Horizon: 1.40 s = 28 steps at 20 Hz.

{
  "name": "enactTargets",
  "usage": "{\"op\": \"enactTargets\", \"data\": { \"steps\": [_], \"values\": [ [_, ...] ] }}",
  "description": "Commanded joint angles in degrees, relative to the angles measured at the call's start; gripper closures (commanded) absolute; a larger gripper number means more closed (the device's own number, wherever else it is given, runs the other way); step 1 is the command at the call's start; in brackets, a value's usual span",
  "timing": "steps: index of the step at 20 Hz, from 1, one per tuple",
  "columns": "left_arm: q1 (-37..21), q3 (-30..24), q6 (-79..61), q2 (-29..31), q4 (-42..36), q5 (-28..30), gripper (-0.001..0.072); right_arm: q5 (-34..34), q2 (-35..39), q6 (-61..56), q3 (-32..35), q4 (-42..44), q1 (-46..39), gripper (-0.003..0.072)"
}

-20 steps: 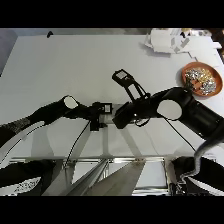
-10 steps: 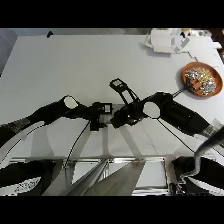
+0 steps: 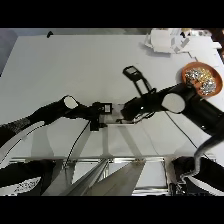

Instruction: Fold the box and place the chain.

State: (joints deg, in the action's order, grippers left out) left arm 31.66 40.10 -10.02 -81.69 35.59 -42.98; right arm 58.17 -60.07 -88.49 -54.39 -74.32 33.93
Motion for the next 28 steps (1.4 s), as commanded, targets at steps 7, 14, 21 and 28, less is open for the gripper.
{"op": "enactTargets", "data": {
  "steps": [7, 14, 21, 28],
  "values": [
    [0.0, 0.0, 0.0, 0.0, 0.0, -0.1, 0.0499, 5.5, -5.4, 0.2, 4.1, -11.2, -27.1, 0.0422],
    [0.0, 0.0, 0.0, 0.0, 0.0, -0.1, 0.0499, 0.7, -16.8, 0.5, 4.4, -11.0, -30.1, 0.0422],
    [0.0, 0.0, 0.0, 0.0, 0.0, -0.1, 0.0499, -1.9, -19.9, 0.5, 4.4, -10.7, -30.1, 0.0422],
    [0.0, 0.0, 0.0, 0.0, 0.0, -0.1, 0.0499, -1.5, -19.8, 3.5, 4.4, -4.7, -30.1, 0.0424]
  ]
}}
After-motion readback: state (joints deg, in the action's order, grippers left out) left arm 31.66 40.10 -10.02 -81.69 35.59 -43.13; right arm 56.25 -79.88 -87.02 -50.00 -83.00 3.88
